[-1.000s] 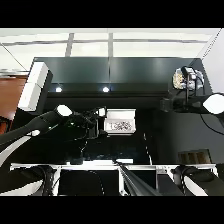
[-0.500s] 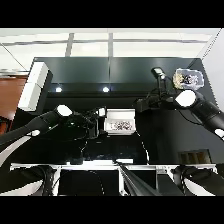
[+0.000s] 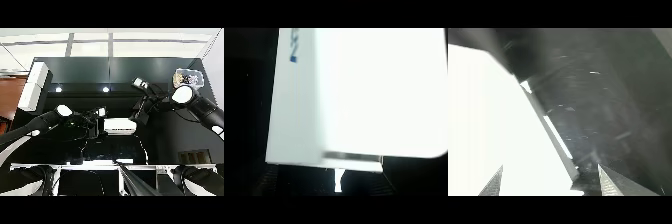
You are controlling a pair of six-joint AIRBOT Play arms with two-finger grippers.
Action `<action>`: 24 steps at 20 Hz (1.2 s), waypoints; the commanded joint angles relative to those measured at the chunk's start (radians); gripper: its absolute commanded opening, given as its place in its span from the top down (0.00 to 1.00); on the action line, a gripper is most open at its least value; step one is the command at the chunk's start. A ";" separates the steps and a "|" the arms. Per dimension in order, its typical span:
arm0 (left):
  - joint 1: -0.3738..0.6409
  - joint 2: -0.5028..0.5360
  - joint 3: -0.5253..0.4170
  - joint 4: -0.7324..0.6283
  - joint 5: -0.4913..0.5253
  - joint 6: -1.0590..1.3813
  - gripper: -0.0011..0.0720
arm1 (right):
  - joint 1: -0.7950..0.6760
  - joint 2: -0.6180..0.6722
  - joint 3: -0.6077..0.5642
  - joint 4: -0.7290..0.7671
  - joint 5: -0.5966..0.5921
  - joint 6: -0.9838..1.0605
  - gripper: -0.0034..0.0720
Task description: Fold the box and place the chain.
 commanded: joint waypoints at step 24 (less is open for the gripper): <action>-0.001 0.000 0.001 0.000 0.000 0.000 0.61 | 0.054 -0.018 -0.055 0.008 0.021 -0.208 0.61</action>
